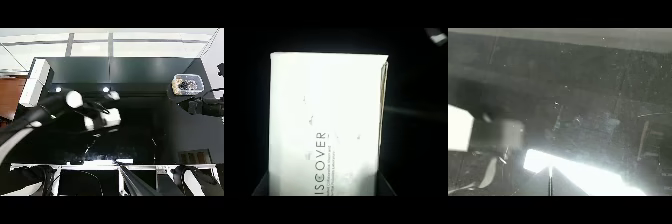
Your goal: Fold the box and place the chain.
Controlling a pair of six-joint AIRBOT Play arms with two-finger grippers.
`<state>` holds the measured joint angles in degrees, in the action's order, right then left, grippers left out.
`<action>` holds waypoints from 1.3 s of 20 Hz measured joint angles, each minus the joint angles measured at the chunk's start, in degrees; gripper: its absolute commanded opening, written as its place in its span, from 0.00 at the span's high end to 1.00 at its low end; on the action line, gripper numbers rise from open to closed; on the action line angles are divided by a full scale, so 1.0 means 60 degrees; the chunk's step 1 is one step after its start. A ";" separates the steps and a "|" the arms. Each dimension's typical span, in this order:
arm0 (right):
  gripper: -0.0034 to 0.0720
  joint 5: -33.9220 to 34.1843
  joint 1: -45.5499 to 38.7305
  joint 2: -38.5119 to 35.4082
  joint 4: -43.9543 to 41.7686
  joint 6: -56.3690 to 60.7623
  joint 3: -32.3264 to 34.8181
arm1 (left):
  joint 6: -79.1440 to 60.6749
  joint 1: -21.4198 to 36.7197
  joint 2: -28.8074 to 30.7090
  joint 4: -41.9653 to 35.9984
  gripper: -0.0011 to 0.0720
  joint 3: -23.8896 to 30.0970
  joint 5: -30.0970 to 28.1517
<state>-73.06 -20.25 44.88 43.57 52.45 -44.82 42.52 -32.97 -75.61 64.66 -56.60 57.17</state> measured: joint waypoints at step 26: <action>0.94 0.0204 0.0033 0.0000 0.0000 0.0197 0.0000 | 0.0390 1.1919 0.1515 0.1279 0.51 0.1235 0.0590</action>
<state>-71.83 -20.05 44.88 43.57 53.63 -44.82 44.86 38.54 -66.52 72.34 -49.19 60.71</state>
